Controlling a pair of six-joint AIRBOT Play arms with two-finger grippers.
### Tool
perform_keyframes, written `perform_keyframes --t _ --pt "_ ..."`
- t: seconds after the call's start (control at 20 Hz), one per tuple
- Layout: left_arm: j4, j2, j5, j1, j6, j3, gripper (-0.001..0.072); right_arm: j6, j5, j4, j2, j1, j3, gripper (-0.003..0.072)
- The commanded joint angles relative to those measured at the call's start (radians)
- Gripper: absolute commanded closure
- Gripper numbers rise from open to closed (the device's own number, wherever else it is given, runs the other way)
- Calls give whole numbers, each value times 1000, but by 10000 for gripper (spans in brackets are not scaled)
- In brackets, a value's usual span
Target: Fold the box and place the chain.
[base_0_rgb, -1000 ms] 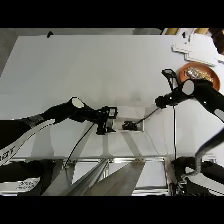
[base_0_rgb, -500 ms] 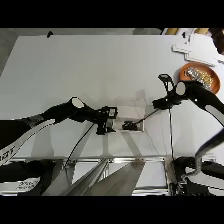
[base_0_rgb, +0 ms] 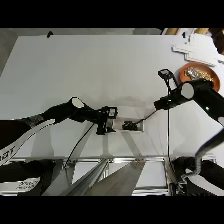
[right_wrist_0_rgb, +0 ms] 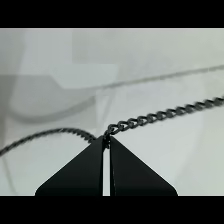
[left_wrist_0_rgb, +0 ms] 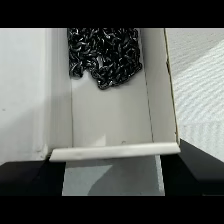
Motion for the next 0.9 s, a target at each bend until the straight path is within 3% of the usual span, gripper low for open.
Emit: perform_keyframes --t 0.0,0.2,0.45,0.85 --pt "0 0 0 0 0 0 503 44 117 -3 158 106 1 676" --pt "0 0 0 0 0 0 503 131 183 25 301 222 1 676" --pt "0 0 0 0 0 0 503 140 181 230 369 318 1 676" --pt "0 0 0 0 0 0 503 223 -137 256 308 550 1 675"
